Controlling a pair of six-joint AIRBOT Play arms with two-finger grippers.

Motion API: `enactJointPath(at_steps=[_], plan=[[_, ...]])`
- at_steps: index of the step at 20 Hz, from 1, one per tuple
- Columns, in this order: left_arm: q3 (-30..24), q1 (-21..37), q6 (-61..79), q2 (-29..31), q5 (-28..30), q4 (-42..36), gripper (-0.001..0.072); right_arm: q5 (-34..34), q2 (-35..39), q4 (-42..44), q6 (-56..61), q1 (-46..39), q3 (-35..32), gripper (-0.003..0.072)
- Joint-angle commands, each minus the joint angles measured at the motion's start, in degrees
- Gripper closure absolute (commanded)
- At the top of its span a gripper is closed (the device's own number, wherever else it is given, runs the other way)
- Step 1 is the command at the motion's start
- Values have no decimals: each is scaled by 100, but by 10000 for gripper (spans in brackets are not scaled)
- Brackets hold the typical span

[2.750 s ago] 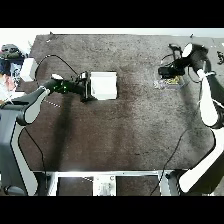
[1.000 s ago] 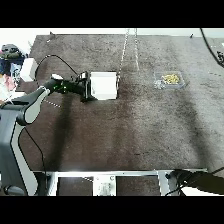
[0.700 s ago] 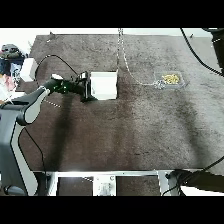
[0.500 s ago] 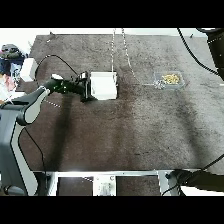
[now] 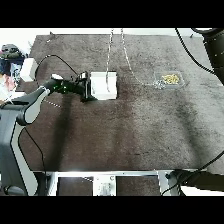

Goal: Fold the box and place the chain.

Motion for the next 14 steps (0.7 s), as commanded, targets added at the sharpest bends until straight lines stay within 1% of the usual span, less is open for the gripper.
enactJointPath(at_steps=[1,4,7,9,14], plan=[[0,-2,0,4,0,2,251,44,-7,138,0,7,-2,677],[0,-2,0,4,0,2,251,188,-76,184,26,15,-2,677],[0,-2,0,4,0,2,251,935,-297,201,280,20,-57,677],[0,-2,0,4,0,2,251,1224,-446,243,352,22,-321,677],[0,-2,0,4,0,2,251,1141,-866,284,533,22,-1211,676]])
